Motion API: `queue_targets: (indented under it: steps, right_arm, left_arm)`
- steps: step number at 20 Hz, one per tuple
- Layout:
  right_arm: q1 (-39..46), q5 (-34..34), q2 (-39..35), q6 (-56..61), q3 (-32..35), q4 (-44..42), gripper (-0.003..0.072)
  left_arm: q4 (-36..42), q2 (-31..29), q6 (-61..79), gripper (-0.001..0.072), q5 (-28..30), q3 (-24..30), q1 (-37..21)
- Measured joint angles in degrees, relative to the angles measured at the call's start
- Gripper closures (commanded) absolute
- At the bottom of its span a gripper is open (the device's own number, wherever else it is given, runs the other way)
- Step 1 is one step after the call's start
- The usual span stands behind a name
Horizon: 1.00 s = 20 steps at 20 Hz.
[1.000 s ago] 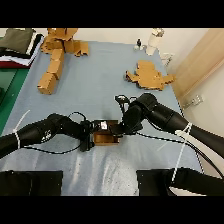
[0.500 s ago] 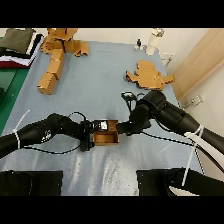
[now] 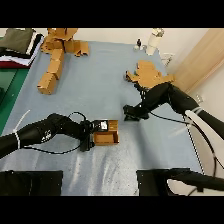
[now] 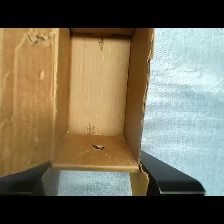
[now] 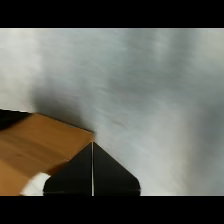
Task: Fold the box.
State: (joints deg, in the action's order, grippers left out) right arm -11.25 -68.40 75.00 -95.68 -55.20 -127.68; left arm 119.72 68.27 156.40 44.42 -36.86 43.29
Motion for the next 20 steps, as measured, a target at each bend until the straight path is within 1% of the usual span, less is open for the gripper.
queue_targets:
  steps: [2, 3, 5, 7, 9, 14, 17, 20]
  right_arm:
    - [1.33, -0.90, 4.98, -9.60, -0.59, -10.10, 0.0684]
    - [1.05, -2.58, 6.99, -13.84, -0.83, -13.38, 0.0685]
    - [-0.83, -5.16, 9.11, -20.52, -0.68, -18.03, 0.0684]
    - [-3.06, -5.77, 8.87, -25.70, 0.48, -20.65, 0.0684]
    - [-4.55, -6.12, 7.04, -29.68, 2.16, -22.03, 0.0685]
    - [-6.78, -7.04, 1.46, -36.02, 7.85, -21.77, 0.0684]
    - [-8.07, -4.94, -2.12, -38.99, 10.54, -20.13, 0.0685]
    - [-9.84, -2.08, -6.08, -40.89, 11.61, -17.94, 0.0685]
  left_arm:
    - [0.00, 0.00, 0.00, 0.0286, 0.00, 0.00, 0.00]
    - [0.00, 0.00, 0.00, 0.0286, 0.00, 0.00, 0.00]
    - [0.00, 0.00, 0.00, 0.0286, 0.00, 0.00, 0.00]
    - [0.00, 0.00, 0.00, 0.0286, -0.02, 0.00, 0.00]
    - [0.00, 0.00, 0.00, 0.0286, -0.02, 0.02, 0.00]
    - [0.00, 0.00, 0.00, 0.0286, -0.02, 0.00, 0.00]
    - [0.00, 0.00, 0.00, 0.0287, -0.02, 0.02, 0.00]
    - [0.00, 0.00, 0.00, 0.0286, -0.02, 0.00, 0.00]
